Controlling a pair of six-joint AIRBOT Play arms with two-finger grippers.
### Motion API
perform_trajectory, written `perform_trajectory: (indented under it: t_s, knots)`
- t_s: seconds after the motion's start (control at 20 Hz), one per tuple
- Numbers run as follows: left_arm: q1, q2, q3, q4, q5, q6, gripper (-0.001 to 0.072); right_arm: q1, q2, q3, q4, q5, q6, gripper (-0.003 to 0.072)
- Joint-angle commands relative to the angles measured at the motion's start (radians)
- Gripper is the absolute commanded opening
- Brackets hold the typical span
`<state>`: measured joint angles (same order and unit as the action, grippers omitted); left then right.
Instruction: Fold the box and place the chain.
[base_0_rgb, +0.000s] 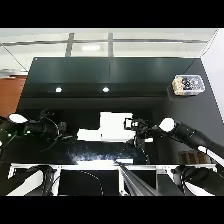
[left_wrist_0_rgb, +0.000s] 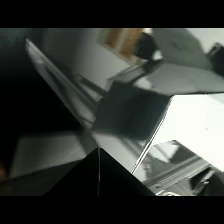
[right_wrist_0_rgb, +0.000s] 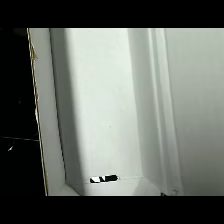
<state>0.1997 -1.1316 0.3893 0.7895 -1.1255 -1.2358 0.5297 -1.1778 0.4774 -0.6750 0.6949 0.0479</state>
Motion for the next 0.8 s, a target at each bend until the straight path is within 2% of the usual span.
perform_trajectory:
  t_s: [0.0, 0.1, 0.2, 0.55, 0.65, 0.75]
  knots:
    - [-0.079, -0.048, -0.020, -0.109, 0.069, 0.028, 0.0028, 0.001, 0.000, 0.000, 0.001, 0.000, -0.001, 0.0130]
    - [-0.161, -0.074, -0.019, -0.125, 0.101, 0.028, 0.0028, 0.001, 0.000, 0.000, 0.001, -0.001, -0.001, 0.0130]
    - [-0.201, -0.100, -0.018, -0.177, 0.101, 0.072, 0.0028, 0.001, 0.000, 0.000, 0.001, 0.000, 0.000, 0.0130]
    - [-0.207, -0.105, -0.019, -0.282, 0.062, 0.220, 0.0031, 0.001, 0.000, 0.000, 0.001, 0.000, -0.001, 0.0130]
    - [-0.207, -0.105, -0.018, -0.359, 0.040, 0.280, 0.0075, 0.001, 0.000, 0.000, 0.001, 0.000, -0.001, 0.0129]
    - [-0.207, -0.105, -0.016, -0.402, 0.032, 0.294, 0.0075, 0.001, 0.000, 0.000, 0.001, 0.000, -0.003, 0.0130]
